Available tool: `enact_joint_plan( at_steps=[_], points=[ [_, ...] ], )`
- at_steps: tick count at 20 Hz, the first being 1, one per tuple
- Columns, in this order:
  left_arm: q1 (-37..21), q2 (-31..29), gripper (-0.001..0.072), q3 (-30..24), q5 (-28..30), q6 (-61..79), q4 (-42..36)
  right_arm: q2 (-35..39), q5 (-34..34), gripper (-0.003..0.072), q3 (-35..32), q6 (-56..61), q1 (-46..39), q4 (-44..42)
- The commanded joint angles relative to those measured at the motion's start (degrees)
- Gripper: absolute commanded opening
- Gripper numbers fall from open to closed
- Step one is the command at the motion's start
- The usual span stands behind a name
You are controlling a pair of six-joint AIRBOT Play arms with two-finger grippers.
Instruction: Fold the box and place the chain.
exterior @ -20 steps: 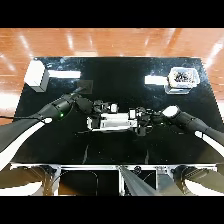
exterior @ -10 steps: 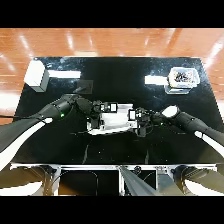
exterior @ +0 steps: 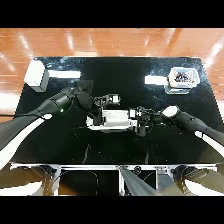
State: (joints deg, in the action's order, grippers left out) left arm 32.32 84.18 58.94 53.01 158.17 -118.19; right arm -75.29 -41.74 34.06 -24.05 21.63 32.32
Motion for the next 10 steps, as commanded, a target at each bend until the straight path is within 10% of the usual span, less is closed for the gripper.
enact_joint_plan(
  at_steps=[1, 10],
  points=[
    [-1.55, -0.61, 0.0617, 2.16, 4.07, -5.51, 1.03, -0.02, -0.11, 0.0548, 0.02, -0.09, 0.04, 0.04],
    [-11.28, -0.90, 0.0600, 11.89, 27.58, -37.99, 17.11, -0.02, 0.68, 0.0548, 0.02, 0.46, 0.04, -0.37]
  ],
)
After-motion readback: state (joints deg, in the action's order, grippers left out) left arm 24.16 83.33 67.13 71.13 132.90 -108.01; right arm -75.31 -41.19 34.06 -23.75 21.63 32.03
